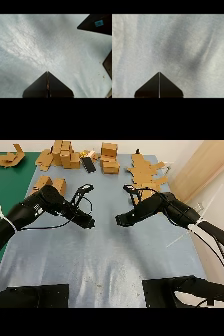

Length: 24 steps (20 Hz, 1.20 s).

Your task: Fold the box.

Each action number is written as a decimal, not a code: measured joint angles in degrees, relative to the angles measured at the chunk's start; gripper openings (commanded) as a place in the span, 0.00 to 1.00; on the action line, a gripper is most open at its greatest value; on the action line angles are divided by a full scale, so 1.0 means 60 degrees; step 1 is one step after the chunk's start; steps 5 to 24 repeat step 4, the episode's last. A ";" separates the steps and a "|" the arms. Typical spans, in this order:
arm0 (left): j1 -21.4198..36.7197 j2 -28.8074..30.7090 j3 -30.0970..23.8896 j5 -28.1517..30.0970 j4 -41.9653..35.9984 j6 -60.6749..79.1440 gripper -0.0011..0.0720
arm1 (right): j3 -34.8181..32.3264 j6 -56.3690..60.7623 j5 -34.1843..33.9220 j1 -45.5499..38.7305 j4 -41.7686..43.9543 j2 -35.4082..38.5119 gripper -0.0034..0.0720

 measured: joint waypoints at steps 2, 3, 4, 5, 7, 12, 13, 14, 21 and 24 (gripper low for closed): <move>-0.0015 0.0022 -0.0036 -0.0062 0.0004 -0.0029 0.03 | 0.0015 -0.0022 -0.0033 0.0000 0.0022 -0.0022 0.05; -0.0022 0.0029 -0.0047 -0.0076 -0.0004 -0.0029 0.03 | 0.0022 -0.0025 -0.0036 0.0000 0.0022 -0.0025 0.05; -0.0040 0.0029 -0.0058 -0.0095 0.0007 -0.0029 0.03 | 0.0026 -0.0029 -0.0044 0.0000 0.0022 -0.0029 0.05; -0.0040 0.0029 -0.0058 -0.0095 0.0007 -0.0029 0.03 | 0.0026 -0.0029 -0.0044 0.0000 0.0022 -0.0029 0.05; -0.0040 0.0029 -0.0058 -0.0095 0.0007 -0.0029 0.03 | 0.0026 -0.0029 -0.0044 0.0000 0.0022 -0.0029 0.05; -0.0040 0.0029 -0.0058 -0.0095 0.0007 -0.0029 0.03 | 0.0026 -0.0029 -0.0044 0.0000 0.0022 -0.0029 0.05; -0.0040 0.0029 -0.0058 -0.0095 0.0007 -0.0029 0.03 | 0.0026 -0.0029 -0.0044 0.0000 0.0022 -0.0029 0.05; -0.0040 0.0029 -0.0058 -0.0095 0.0007 -0.0029 0.03 | 0.0026 -0.0029 -0.0044 0.0000 0.0022 -0.0029 0.05; -0.0040 0.0029 -0.0058 -0.0095 0.0007 -0.0029 0.03 | 0.0026 -0.0029 -0.0044 0.0000 0.0022 -0.0029 0.05; -0.0040 0.0029 -0.0058 -0.0095 0.0007 -0.0029 0.03 | 0.0026 -0.0029 -0.0044 0.0000 0.0022 -0.0029 0.05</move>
